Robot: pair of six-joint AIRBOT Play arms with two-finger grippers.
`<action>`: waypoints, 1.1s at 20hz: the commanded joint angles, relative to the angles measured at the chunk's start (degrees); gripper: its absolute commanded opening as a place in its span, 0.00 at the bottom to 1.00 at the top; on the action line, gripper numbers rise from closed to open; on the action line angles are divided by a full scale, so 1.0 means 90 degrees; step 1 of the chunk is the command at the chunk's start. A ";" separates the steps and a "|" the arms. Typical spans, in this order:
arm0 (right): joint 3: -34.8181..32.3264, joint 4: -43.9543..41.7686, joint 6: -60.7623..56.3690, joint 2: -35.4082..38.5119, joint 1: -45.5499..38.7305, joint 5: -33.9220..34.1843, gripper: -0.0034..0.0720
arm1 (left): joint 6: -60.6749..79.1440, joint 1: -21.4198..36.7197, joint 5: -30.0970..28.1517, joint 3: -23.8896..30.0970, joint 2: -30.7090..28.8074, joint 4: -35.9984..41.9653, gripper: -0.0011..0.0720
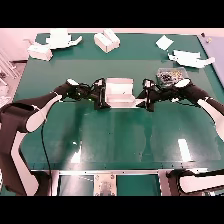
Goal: Fold the box and place the chain.
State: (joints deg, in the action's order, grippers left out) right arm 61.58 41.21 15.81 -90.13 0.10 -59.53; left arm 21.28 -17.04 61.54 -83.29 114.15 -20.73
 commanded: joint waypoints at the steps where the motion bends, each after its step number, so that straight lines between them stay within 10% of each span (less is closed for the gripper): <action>1: -0.0002 -0.0248 0.0503 -0.0053 0.0005 0.0002 0.63 | 0.0000 0.0007 -0.0002 -0.0002 0.0002 -0.0002 0.75; 22: 0.0005 -0.1234 0.1156 -0.0260 0.0194 0.0107 0.40 | 0.0000 0.0007 -0.0002 -0.0002 0.0002 -0.0002 0.75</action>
State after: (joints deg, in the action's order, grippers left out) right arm 61.58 32.73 25.04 -92.31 0.95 -58.24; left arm 21.26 -16.93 61.49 -83.29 114.15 -20.78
